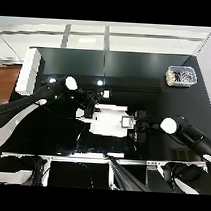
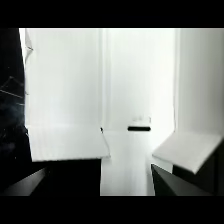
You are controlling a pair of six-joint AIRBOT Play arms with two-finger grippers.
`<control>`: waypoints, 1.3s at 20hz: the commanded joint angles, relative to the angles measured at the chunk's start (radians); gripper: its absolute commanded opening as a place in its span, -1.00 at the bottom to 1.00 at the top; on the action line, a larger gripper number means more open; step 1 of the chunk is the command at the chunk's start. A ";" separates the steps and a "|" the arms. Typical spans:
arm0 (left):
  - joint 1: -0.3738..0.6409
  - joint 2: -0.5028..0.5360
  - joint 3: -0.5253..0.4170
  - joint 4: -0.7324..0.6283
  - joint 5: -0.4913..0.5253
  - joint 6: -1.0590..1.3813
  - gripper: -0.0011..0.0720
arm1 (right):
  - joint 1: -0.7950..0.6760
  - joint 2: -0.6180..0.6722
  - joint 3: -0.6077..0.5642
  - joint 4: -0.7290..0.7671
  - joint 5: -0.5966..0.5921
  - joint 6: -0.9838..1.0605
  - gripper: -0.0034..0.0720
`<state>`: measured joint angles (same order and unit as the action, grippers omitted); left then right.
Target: Fold the box and place the chain.
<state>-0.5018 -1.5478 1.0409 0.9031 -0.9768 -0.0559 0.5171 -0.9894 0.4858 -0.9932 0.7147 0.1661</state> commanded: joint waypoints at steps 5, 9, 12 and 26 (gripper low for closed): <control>0.000 -0.001 0.001 0.001 -0.007 -0.001 -0.90 | 0.090 -0.027 -0.011 0.055 -0.018 -0.103 1.00; 0.000 -0.001 0.001 0.001 -0.008 -0.004 -0.90 | 0.132 -0.058 -0.032 0.158 -0.137 -0.103 1.00; 0.000 -0.001 0.001 -0.004 -0.008 -0.004 -0.90 | 0.137 -0.056 -0.032 0.178 -0.193 -0.096 0.99; -0.002 -0.001 0.001 -0.030 -0.029 -0.047 -0.90 | -0.035 0.070 -0.029 0.212 -0.179 -0.026 0.99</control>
